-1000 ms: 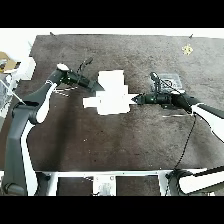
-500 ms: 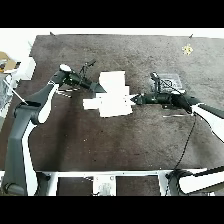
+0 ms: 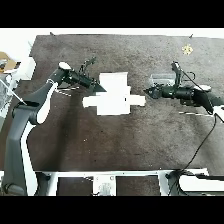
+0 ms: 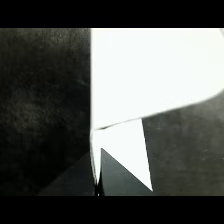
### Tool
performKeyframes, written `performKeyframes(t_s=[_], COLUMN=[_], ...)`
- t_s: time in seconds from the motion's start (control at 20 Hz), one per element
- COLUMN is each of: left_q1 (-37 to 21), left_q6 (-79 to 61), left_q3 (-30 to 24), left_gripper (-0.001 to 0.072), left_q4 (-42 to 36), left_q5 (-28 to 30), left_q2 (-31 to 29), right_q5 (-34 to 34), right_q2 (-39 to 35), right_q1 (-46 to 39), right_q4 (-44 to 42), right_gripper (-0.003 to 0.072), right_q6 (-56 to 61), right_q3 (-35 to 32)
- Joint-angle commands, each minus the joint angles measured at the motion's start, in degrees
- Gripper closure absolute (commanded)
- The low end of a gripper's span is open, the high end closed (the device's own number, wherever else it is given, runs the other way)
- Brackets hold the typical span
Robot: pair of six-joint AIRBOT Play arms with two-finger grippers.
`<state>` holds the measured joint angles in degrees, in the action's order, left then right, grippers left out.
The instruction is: Fold the box and place the chain.
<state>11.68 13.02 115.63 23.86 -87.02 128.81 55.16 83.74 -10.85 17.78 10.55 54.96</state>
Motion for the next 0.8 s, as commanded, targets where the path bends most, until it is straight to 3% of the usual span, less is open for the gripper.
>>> performKeyframes(t_s=[0.0,0.5,0.75], left_q1=[0.0,-0.3,-0.3], left_q6=[-14.2,-18.4,-24.7], left_q3=[0.1,-2.7,-5.9], left_gripper=[0.0701,0.0706,0.0706], left_q4=[1.7,5.7,5.3], left_q5=[2.7,14.8,16.0], left_q2=[-1.2,-1.5,-1.4], right_q5=[1.0,0.3,-3.1], right_q2=[-1.2,-1.2,-1.2], right_q1=[-1.1,3.4,4.9], right_q4=[1.3,2.6,5.2], right_gripper=[0.0310,0.0310,0.0310], right_q6=[-2.0,-7.0,-7.0], right_q3=[0.0,-0.1,-0.1])
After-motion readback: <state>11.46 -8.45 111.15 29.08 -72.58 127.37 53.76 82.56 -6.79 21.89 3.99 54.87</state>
